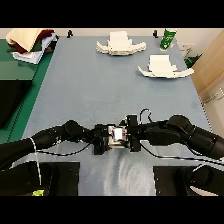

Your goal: Fold the box.

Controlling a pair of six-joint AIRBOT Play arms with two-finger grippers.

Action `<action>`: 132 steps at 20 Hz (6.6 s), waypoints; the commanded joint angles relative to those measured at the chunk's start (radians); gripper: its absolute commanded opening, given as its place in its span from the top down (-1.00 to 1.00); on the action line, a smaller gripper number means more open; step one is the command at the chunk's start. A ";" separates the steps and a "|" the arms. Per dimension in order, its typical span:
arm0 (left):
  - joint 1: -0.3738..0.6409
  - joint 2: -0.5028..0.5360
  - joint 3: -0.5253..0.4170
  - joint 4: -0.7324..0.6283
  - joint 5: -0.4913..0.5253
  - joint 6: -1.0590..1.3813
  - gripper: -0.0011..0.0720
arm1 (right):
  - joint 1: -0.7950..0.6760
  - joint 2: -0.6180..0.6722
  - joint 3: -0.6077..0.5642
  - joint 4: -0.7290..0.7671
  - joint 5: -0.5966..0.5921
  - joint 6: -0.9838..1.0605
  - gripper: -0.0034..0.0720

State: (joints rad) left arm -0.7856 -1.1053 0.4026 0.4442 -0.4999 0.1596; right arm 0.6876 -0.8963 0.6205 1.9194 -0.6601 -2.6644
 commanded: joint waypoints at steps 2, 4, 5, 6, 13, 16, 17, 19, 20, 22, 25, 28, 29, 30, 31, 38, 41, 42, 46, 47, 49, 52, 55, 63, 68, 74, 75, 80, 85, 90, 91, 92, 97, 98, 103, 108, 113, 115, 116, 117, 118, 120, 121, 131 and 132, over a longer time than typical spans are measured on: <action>0.000 0.001 0.001 0.000 0.000 0.000 -0.44 | 0.000 -0.019 0.000 -0.012 0.009 0.000 -0.19; 0.000 0.001 0.001 0.000 0.000 0.001 -0.44 | 0.000 -0.034 -0.002 0.001 0.007 0.000 -0.08; 0.000 0.001 0.001 0.000 0.000 0.000 -0.44 | 0.001 -0.039 -0.002 0.014 0.001 0.000 0.04; 0.000 0.001 0.001 0.000 0.000 0.000 -0.44 | 0.003 -0.039 -0.002 0.018 -0.005 0.000 0.04; 0.000 0.001 0.001 0.000 0.000 0.000 -0.44 | 0.006 -0.039 -0.024 0.059 -0.030 0.000 0.17; 0.000 0.001 0.001 0.000 0.000 0.000 -0.44 | 0.006 -0.039 -0.042 0.083 -0.038 0.000 0.17; 0.000 0.001 0.001 0.000 0.000 0.000 -0.44 | 0.006 -0.039 -0.043 0.083 -0.041 0.000 0.17; 0.000 0.001 0.001 0.000 0.000 0.000 -0.44 | 0.006 -0.037 -0.043 0.083 -0.042 0.000 0.17; 0.000 0.001 0.001 0.000 0.000 0.000 -0.44 | 0.006 -0.035 -0.042 0.083 -0.043 0.000 0.16; 0.000 0.001 0.001 0.000 0.000 0.000 -0.44 | 0.006 -0.024 -0.042 0.083 -0.041 0.000 -0.11; 0.000 0.001 0.001 0.000 0.000 0.000 -0.44 | 0.006 0.014 -0.042 0.082 -0.040 0.000 -0.29; 0.000 0.001 0.001 0.000 0.000 0.000 -0.44 | 0.005 0.064 -0.042 0.082 -0.040 0.024 -0.29; 0.000 0.001 0.001 0.000 0.000 0.000 -0.44 | 0.003 0.083 -0.042 0.083 -0.040 0.057 -0.28; 0.000 0.001 0.001 0.000 0.000 0.000 -0.44 | 0.003 0.102 -0.043 0.083 -0.041 0.112 -0.23; 0.000 0.001 0.001 0.000 0.000 0.000 -0.44 | 0.003 0.121 -0.047 0.083 -0.040 0.178 -0.03; 0.000 0.001 0.001 0.000 0.000 0.000 -0.44 | 0.019 0.265 -0.319 0.333 0.361 0.335 0.87; 0.000 0.001 0.001 0.000 0.000 0.000 -0.44 | 0.093 0.272 -0.419 0.339 0.547 0.418 0.87; 0.000 0.001 0.001 0.000 0.000 0.000 -0.44 | 0.111 0.267 -0.436 0.338 0.573 0.450 0.87; 0.000 0.001 0.001 0.000 0.000 0.000 -0.44 | 0.124 0.224 -0.445 0.335 0.589 0.476 0.87; 0.000 0.001 0.001 0.000 0.000 0.000 -0.44 | 0.124 0.206 -0.445 0.334 0.591 0.477 0.87; 0.000 0.001 0.001 0.000 0.000 0.000 -0.44 | 0.125 0.172 -0.445 0.334 0.589 0.489 0.87; 0.000 0.001 0.001 0.000 0.000 0.000 -0.44 | 0.131 0.147 -0.445 0.334 0.583 0.503 0.87; 0.000 0.001 0.001 0.000 0.000 0.000 -0.44 | 0.131 0.148 -0.446 0.333 0.564 0.503 0.87; 0.000 0.001 0.001 0.000 0.000 0.000 -0.44 | 0.130 0.148 -0.447 0.329 0.559 0.502 0.87; 0.000 0.001 0.001 0.000 0.000 0.000 -0.44 | 0.129 0.158 -0.428 0.320 0.605 0.501 0.87; 0.000 0.001 0.001 0.000 0.000 0.000 -0.44 | 0.128 0.224 -0.414 0.283 0.639 0.499 0.87; 0.000 0.001 0.001 0.000 0.000 0.000 -0.44 | 0.128 0.233 -0.414 0.278 0.639 0.499 0.87; 0.000 0.001 0.001 0.000 0.000 0.000 -0.44 | 0.128 0.245 -0.414 0.267 0.630 0.498 0.87; 0.000 0.001 0.001 0.000 0.000 0.000 -0.44 | 0.128 0.245 -0.414 0.267 0.592 0.499 0.87; 0.000 0.001 0.001 0.000 0.000 0.000 -0.44 | 0.129 0.196 -0.417 0.268 0.541 0.499 0.87; 0.000 0.001 0.001 0.000 0.000 0.000 -0.44 | 0.129 0.178 -0.417 0.268 0.543 0.499 0.87; 0.000 0.001 0.001 0.000 0.000 0.000 -0.44 | 0.129 0.159 -0.417 0.268 0.545 0.499 0.87; 0.000 0.001 0.001 0.000 0.000 0.000 -0.44 | 0.130 0.120 -0.417 0.269 0.544 0.499 0.87; 0.000 0.001 0.001 0.000 0.000 0.000 -0.44 | 0.130 0.120 -0.416 0.269 0.544 0.499 0.87; 0.000 0.001 0.001 0.000 0.000 0.000 -0.44 | 0.130 0.138 -0.415 0.269 0.549 0.499 0.87; 0.000 0.001 0.001 0.000 0.000 0.001 -0.44 | 0.110 0.268 -0.414 0.264 0.581 0.499 0.87; 0.000 0.001 0.001 0.000 0.000 0.001 -0.44 | 0.033 0.286 -0.338 0.212 0.407 0.500 0.87; 0.000 0.001 0.001 0.000 0.000 0.000 -0.44 | -0.033 0.286 -0.261 0.088 0.281 0.571 0.87; 0.000 0.001 0.001 0.000 0.000 0.000 -0.44 | -0.078 0.284 -0.217 -0.012 0.205 0.646 0.87; 0.000 0.001 0.001 0.000 0.000 0.000 -0.44 | -0.131 0.275 -0.165 -0.138 0.114 0.746 0.87; 0.000 0.001 0.001 0.000 0.000 0.000 -0.44 | -0.183 0.262 -0.117 -0.251 0.029 0.848 0.87; 0.000 0.001 0.001 0.000 0.000 0.000 -0.44 | -0.291 0.217 -0.013 -0.449 -0.149 1.032 0.87; 0.000 0.001 0.001 0.000 0.000 0.000 -0.44 | -0.345 0.183 0.045 -0.491 -0.250 1.089 0.87; 0.000 0.001 0.001 0.000 0.000 0.000 -0.44 | -0.489 -0.166 0.303 -0.322 -0.578 1.272 0.87; 0.000 0.001 0.001 0.000 0.000 0.000 -0.44 | -0.489 -0.177 0.303 -0.322 -0.579 1.272 0.87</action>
State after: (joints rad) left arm -0.7856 -1.1053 0.4023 0.4446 -0.4995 0.1600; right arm 0.2108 -1.0138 0.8997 1.5837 -1.1976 -1.4357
